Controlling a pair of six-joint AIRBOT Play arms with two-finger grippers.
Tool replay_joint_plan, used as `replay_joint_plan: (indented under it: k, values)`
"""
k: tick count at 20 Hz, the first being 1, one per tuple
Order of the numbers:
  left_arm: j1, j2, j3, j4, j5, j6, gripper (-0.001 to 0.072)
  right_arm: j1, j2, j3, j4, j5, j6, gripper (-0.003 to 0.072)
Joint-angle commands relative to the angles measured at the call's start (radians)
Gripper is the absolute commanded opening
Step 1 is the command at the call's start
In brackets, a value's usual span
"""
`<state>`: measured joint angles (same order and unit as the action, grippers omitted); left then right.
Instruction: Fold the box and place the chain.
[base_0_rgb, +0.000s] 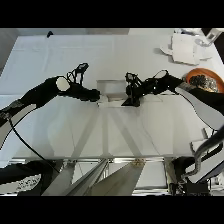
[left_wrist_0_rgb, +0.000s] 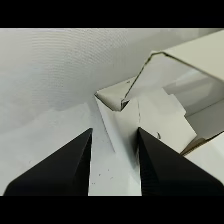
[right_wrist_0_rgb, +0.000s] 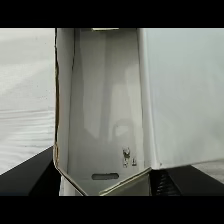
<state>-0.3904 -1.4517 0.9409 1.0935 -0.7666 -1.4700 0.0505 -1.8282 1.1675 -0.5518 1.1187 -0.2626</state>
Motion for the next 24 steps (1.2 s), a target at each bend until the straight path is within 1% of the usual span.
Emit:
replay_joint_plan:
  k: [1, 4, 6, 8, 10, 16, 21, 24]
  values:
    - [-0.015, 0.0, 0.025, 0.0, -0.039, -0.028, 0.0277, -0.001, 0.0, 0.0, -0.001, -0.001, 0.0, 0.0336]
    - [-0.048, -0.011, 0.057, 0.019, -0.049, -0.051, 0.0276, -0.001, 0.0, 0.0, -0.001, -0.001, 0.0, 0.0336]
    - [-0.073, -0.04, 0.077, 0.108, -0.095, -0.134, 0.0276, -0.001, 0.0, 0.0, -0.001, -0.001, 0.0, 0.0336]
    - [-0.1, -0.073, 0.095, 0.179, -0.142, -0.158, 0.0277, -0.001, 0.0, 0.0, -0.001, -0.001, 0.0, 0.0336]
    - [-0.122, -0.082, 0.108, 0.218, -0.138, -0.175, 0.0276, -0.001, 0.0, 0.0, -0.001, -0.001, 0.0, 0.0336]
    - [-0.119, -0.082, 0.161, 0.253, -0.127, -0.218, 0.0276, -0.001, 0.0, 0.0, -0.001, -0.001, 0.0, 0.0336]
    - [-0.119, -0.078, 0.165, 0.246, -0.124, -0.217, 0.0277, -0.001, 0.0, 0.0, -0.001, -0.001, 0.0, 0.0336]
    - [-0.114, -0.052, 0.167, 0.238, -0.107, -0.217, 0.0279, -0.001, 0.0, 0.0, -0.001, -0.001, 0.0, 0.0336]
